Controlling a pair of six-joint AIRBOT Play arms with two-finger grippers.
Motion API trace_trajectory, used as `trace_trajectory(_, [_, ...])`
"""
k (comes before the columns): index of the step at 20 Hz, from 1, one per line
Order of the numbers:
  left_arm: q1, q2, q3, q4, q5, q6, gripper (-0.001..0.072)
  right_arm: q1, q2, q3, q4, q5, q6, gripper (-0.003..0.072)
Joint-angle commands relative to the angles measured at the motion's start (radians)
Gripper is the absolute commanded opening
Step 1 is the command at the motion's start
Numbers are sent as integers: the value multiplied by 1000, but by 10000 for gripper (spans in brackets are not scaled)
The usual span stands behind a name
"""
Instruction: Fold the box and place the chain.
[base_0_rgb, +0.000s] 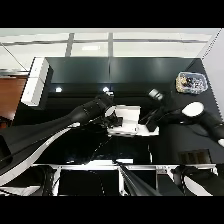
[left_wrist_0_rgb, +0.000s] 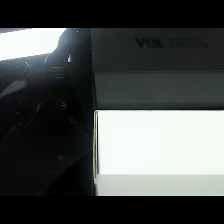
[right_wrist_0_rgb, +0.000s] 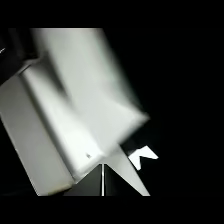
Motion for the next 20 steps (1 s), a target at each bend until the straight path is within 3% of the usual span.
trace_trajectory(1, [1, 0, 0, 0, 0, -1, 29, -288, 91, 72, -160, 174, 365, 19])
trace_trajectory(4, [1, 0, 0, 0, 3, -1, 29, -548, 90, -25, -137, 116, 616, 19])
trace_trajectory(6, [1, 0, 0, 0, 3, -1, 29, -594, 74, -124, -97, 129, 650, 18])
trace_trajectory(10, [1, 0, 0, 0, 3, -1, 29, -454, -50, -234, 39, 135, 553, 18])
trace_trajectory(13, [1, 0, 0, 0, 3, -1, 30, -294, -147, -224, 182, 110, 454, 20])
trace_trajectory(17, [1, 0, 0, 0, 2, -1, 29, -217, -155, -126, 203, 165, 402, 47])
trace_trajectory(18, [1, 0, 0, 0, 2, -1, 29, -216, -155, -100, 203, 187, 398, 208])
trace_trajectory(19, [1, 0, 0, 0, 2, -1, 30, -216, -155, -74, 203, 216, 378, 441])
trace_trajectory(20, [1, 0, 0, 0, 2, -1, 29, -216, -155, -53, 204, 239, 360, 591])
